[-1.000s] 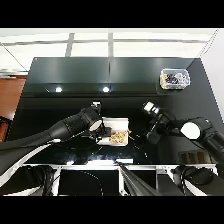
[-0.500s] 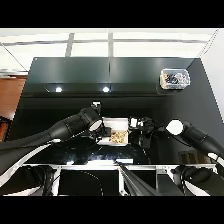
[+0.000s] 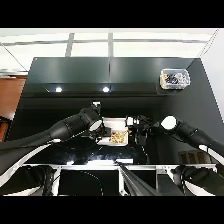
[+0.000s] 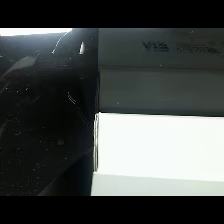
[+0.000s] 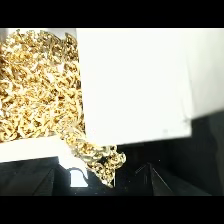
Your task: Fold the box and place the chain.
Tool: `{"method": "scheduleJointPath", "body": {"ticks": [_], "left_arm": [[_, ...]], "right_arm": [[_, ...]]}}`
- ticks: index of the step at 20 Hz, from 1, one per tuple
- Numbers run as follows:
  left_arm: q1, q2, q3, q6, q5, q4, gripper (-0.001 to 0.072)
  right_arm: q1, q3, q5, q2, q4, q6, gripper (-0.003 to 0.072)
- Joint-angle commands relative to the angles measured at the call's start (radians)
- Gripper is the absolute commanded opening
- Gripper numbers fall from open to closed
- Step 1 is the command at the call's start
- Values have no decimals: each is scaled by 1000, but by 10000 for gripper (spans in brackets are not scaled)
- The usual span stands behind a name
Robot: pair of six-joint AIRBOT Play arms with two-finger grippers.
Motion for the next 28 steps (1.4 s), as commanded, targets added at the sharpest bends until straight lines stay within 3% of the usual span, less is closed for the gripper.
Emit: {"method": "scheduleJointPath", "body": {"ticks": [1,3,5,6,9,12,16,18,20,23,28], "left_arm": [[0,0,0,0,0,0,27],[0,0,0,0,1,0,27],[0,0,0,0,0,0,27],[0,0,0,0,0,0,27],[0,0,0,0,-3,0,27],[0,0,0,0,-3,0,27],[0,0,0,0,-2,0,27],[0,0,0,0,1,0,27],[0,0,0,0,0,0,27],[0,0,0,0,0,-2,27],[0,0,0,0,1,-8,27]], "right_arm": [[1,6,5,-21,0,-8,442],[1,6,10,-21,0,-1,224],[1,6,15,-21,0,24,159],[0,6,27,-20,0,35,6],[0,8,49,28,-49,91,12],[-29,31,91,130,-199,303,12],[-92,139,349,268,-266,505,12],[-94,203,454,311,-220,634,12],[-94,253,518,323,-76,731,13],[-90,259,467,322,150,793,13],[1,257,380,275,153,865,16]]}}
